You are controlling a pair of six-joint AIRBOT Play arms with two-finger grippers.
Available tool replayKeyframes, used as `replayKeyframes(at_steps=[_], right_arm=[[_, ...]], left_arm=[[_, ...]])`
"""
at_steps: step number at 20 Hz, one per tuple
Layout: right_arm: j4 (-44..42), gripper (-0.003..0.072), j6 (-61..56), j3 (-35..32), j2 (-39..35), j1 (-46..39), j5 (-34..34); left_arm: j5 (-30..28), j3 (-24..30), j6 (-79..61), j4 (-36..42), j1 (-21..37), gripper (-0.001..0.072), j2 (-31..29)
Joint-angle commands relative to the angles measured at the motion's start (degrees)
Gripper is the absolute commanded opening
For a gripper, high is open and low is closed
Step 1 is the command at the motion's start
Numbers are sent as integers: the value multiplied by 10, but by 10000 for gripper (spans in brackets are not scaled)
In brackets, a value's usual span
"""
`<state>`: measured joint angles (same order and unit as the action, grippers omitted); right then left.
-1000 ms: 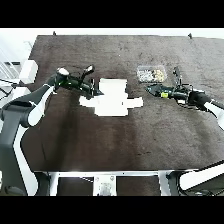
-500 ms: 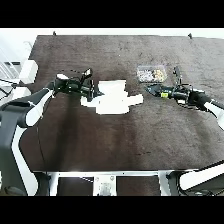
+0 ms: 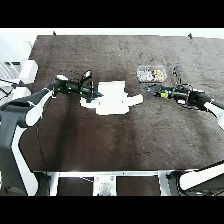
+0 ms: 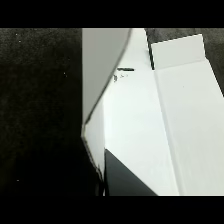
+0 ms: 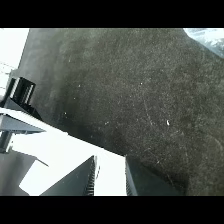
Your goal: Fold the box and place the chain.
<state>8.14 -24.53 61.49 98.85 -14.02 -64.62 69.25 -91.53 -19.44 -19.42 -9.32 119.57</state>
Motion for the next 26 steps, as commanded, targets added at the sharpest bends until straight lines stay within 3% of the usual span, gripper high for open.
replayKeyframes(at_steps=[1,5,12,17,26], right_arm=[[-10,237,43,0,0,0,2],[-17,237,89,0,-23,0,0],[3,237,173,-20,-126,0,1],[35,237,181,-28,-127,0,14],[40,235,302,-47,-127,30,14]], left_arm=[[7,0,-2,-3,0,21,0],[9,0,-2,-4,0,20,0],[23,0,-2,-36,0,20,0],[27,0,-8,-45,0,20,0],[25,0,-20,-40,0,22,0]])
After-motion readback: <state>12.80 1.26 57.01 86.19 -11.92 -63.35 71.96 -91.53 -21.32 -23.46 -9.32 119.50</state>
